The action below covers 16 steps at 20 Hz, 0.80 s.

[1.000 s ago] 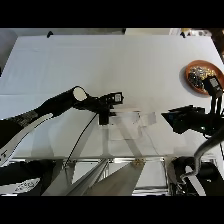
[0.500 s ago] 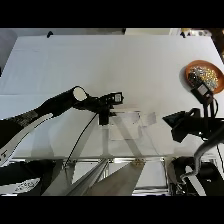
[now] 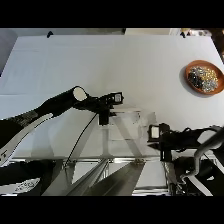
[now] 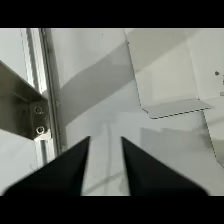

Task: Fold the box and place the chain.

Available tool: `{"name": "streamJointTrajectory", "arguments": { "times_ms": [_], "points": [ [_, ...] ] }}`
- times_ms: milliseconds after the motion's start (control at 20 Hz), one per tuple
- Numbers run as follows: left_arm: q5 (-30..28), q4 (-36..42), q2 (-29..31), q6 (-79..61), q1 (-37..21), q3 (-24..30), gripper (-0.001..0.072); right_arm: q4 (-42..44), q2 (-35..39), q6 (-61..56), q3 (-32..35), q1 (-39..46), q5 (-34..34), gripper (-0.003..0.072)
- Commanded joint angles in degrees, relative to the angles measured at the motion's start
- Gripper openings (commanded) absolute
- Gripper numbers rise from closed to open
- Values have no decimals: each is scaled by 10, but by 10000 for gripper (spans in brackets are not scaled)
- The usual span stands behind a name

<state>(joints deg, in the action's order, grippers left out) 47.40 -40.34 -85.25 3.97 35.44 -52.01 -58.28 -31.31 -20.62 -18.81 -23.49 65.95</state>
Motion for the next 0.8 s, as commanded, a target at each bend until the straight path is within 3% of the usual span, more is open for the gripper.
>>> {"name": "streamJointTrajectory", "arguments": {
  "times_ms": [0,350,750],
  "points": [
    [0,0,0,0,0,0,9,-39,-14,41,23,-53,-90,659],
    [0,0,0,0,0,0,9,-41,-18,19,61,-151,-296,691],
    [0,0,0,0,0,0,9,-51,-130,-4,67,-161,-355,691]
  ]
}}
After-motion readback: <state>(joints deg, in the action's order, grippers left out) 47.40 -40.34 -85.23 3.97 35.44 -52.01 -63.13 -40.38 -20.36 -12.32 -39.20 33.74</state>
